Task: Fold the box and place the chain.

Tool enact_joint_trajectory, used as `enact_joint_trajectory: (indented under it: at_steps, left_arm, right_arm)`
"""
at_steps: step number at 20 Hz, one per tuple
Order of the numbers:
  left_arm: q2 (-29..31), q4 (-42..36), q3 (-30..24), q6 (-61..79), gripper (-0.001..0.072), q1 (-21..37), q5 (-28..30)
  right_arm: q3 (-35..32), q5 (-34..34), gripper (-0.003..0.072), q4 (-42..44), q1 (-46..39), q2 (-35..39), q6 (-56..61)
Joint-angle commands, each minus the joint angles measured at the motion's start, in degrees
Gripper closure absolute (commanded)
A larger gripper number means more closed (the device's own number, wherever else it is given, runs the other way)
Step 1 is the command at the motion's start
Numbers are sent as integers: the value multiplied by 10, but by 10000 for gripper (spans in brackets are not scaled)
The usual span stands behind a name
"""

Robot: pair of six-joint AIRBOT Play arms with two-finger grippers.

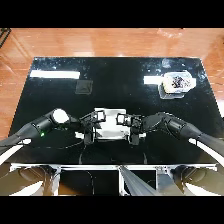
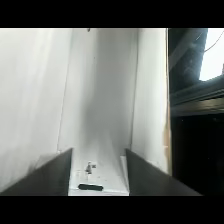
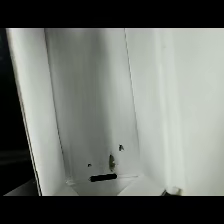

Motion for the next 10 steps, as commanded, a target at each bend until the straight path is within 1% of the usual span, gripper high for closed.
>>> enact_joint_trajectory:
  at_steps: [1,2,4,5,6,7,8,10]
  left_arm:
    - [0,2,0,0,282,-1,-19]
    - [0,2,0,0,397,-1,-31]
    - [0,2,0,-1,401,-1,-36]
    - [0,11,0,-4,501,-1,-35]
    - [5,33,1,-23,616,-1,-32]
    - [15,57,1,-78,669,5,-22]
    - [33,82,1,-129,690,17,-21]
    - [83,118,1,-180,690,55,-48]
  right_arm:
    - [0,0,387,0,0,0,0]
    - [0,0,387,0,1,0,0]
    - [0,0,387,0,0,0,0]
    - [0,0,387,0,0,0,0]
    - [0,0,387,0,0,0,0]
    - [0,0,387,0,1,0,0]
    - [0,0,387,1,0,0,0]
    - [0,1,387,1,0,0,0]
